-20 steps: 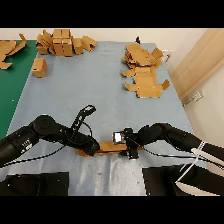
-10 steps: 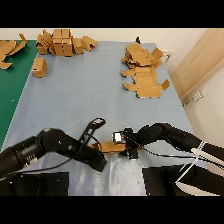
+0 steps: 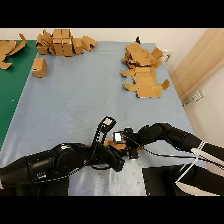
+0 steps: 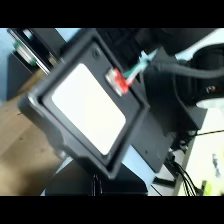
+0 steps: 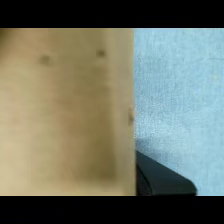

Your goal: Fold the box.

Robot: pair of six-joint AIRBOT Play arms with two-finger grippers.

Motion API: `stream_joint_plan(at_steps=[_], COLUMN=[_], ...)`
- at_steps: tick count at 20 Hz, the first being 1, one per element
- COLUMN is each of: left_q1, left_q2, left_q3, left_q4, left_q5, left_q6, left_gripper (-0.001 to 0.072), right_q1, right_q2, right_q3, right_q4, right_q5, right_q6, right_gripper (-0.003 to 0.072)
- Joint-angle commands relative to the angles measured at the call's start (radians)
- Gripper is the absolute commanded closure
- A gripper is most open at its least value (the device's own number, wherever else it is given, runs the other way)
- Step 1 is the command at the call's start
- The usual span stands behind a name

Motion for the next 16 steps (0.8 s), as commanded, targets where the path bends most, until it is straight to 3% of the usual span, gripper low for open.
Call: stream_joint_plan(at_steps=[1,7,16], left_q1=[0.005,0.047,0.045], left_q2=[-0.028,-0.025,0.075], left_q3=[-0.001,-0.001,-0.001], left_q4=[0.058,0.124,0.124], left_q5=[0.083,0.065,-0.117], left_q6=[-0.006,-0.007,-0.011], left_gripper=[0.0701,0.0701,0.0702], right_q1=[0.0,0.0,0.0], right_q2=[0.001,0.001,0.001], right_q3=[0.001,0.001,0.001], right_q4=[0.001,0.001,0.0], right_q5=[-0.003,-0.003,-0.003], right_q6=[0.0,0.0,0.0], right_gripper=[0.0148,0.0148,0.0148])
